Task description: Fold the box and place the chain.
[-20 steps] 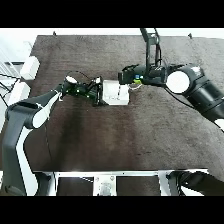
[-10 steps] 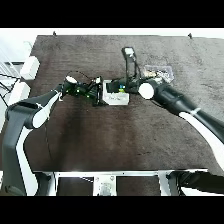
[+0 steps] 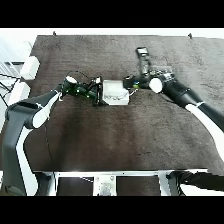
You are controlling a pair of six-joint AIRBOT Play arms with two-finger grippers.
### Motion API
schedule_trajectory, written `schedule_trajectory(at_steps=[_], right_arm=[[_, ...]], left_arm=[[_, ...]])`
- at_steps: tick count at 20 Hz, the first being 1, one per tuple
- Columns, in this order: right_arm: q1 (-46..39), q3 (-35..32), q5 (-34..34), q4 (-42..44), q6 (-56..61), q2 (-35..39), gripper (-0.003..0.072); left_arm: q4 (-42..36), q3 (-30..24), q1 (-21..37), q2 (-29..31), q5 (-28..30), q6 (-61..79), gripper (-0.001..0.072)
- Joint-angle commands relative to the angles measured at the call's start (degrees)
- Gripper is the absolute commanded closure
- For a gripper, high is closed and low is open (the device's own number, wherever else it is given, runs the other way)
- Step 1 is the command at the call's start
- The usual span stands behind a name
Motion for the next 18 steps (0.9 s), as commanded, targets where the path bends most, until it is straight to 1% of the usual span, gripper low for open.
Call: schedule_trajectory(at_steps=[1,3,4,5,9,14,16,17,18], right_arm=[[-10.45,-1.55,0.48,-2.08,0.70,-0.81,0.0140],[-15.87,-1.49,-4.28,3.13,0.11,-5.09,0.0140],[-17.42,-1.38,-8.07,6.73,-2.03,-7.61,0.0140],[-18.18,-0.72,-10.32,10.47,-5.49,-9.99,0.0140],[-18.40,4.76,-10.64,24.13,-18.53,-18.49,0.0140],[-18.12,10.84,-10.21,33.92,-26.67,-24.68,0.0148],[-18.12,12.52,-9.79,36.68,-28.13,-26.51,0.0214],[-18.12,13.07,-9.40,37.13,-28.17,-27.32,0.0266],[-18.14,13.16,-9.35,37.05,-28.44,-27.54,0.0337]], left_arm=[[0.02,0.00,0.07,0.02,0.00,0.00,0.0256],[0.02,0.00,0.04,0.02,0.00,0.00,0.0256],[0.02,0.00,0.04,0.02,0.00,0.00,0.0256],[0.02,0.00,0.04,0.02,0.00,0.00,0.0256],[0.02,0.00,0.04,0.02,0.00,0.00,0.0256],[0.02,0.00,0.07,0.02,0.00,0.00,0.0256],[0.02,0.00,0.04,0.02,0.00,0.00,0.0256],[0.02,0.00,0.04,0.02,0.00,0.00,0.0256],[0.02,0.00,0.07,0.02,0.00,0.00,0.0256]])
